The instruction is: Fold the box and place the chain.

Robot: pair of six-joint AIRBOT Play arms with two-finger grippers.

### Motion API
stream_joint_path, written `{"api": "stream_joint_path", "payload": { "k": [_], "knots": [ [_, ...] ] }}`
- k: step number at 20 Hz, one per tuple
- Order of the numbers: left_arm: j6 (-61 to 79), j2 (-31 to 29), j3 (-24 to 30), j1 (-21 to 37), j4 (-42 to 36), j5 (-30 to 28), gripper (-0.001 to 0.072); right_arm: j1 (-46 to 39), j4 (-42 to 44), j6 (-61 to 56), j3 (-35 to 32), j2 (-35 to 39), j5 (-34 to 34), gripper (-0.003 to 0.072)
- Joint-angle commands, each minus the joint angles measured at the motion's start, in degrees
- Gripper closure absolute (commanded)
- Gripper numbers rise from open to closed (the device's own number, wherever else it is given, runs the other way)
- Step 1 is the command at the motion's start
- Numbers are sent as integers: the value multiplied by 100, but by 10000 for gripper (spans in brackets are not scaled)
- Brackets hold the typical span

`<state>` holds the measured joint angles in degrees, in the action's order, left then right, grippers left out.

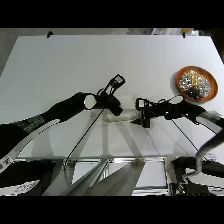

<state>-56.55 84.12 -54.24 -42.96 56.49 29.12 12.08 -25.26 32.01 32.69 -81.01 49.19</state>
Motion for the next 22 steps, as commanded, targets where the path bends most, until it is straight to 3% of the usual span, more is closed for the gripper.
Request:
{"api": "stream_joint_path", "payload": {
  "k": [1,6,9,11,13,14,15,16,19,22],
  "knots": [
    [-4,-503,-4,7,761,544,702,-4,39,-22,4,7,-50,289],
    [-2,-1318,-7,7,2306,1906,702,-4,39,-22,4,7,-50,289],
    [186,-1344,4,188,2564,2544,694,-4,39,-22,4,7,-50,289],
    [599,-1344,98,271,2516,2544,652,-4,42,-22,4,7,-50,289],
    [1419,-1346,339,490,1738,2433,617,-4,39,-22,4,7,-50,289],
    [2072,-1346,520,654,1191,2428,563,-4,39,-22,4,7,-50,289],
    [2907,-1346,756,820,623,2374,388,-4,39,-22,4,7,-50,289],
    [3676,-1346,981,964,201,2238,359,-4,39,-22,4,7,-50,289],
    [5392,-1346,1423,1307,-269,1753,357,-4,39,-22,4,7,-50,289],
    [5685,-1237,1484,1602,-293,1502,353,-4,39,-22,4,7,-50,289]
  ]
}}
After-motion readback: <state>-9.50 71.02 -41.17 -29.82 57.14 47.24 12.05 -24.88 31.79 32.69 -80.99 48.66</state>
